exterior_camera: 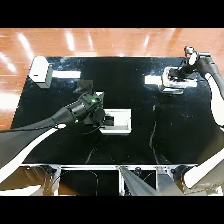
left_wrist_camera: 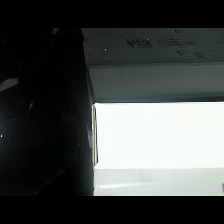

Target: Fold the box and place the chain.

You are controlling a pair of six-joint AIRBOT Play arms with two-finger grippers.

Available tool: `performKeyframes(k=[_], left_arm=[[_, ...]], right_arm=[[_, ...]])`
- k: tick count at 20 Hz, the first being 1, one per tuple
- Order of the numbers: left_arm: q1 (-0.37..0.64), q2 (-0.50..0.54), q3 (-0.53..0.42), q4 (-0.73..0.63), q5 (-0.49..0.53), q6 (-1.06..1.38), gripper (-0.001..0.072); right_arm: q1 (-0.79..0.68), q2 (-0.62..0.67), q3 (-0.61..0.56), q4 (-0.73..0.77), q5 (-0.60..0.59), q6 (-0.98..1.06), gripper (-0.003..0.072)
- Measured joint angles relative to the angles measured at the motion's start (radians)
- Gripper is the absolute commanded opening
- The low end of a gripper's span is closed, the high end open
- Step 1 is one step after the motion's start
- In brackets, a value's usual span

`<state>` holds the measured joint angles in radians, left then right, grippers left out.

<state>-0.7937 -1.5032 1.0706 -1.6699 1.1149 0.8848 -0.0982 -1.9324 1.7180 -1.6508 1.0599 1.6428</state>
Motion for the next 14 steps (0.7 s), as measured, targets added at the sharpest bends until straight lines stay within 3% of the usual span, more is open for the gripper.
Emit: performKeyframes(k=[14], left_arm=[[0.0, 0.0, 0.0, 0.002, 0.0, 0.001, 0.0023]], right_arm=[[0.0, 0.254, 0.01, -0.006, 0.024, -0.027, 0.0026]])
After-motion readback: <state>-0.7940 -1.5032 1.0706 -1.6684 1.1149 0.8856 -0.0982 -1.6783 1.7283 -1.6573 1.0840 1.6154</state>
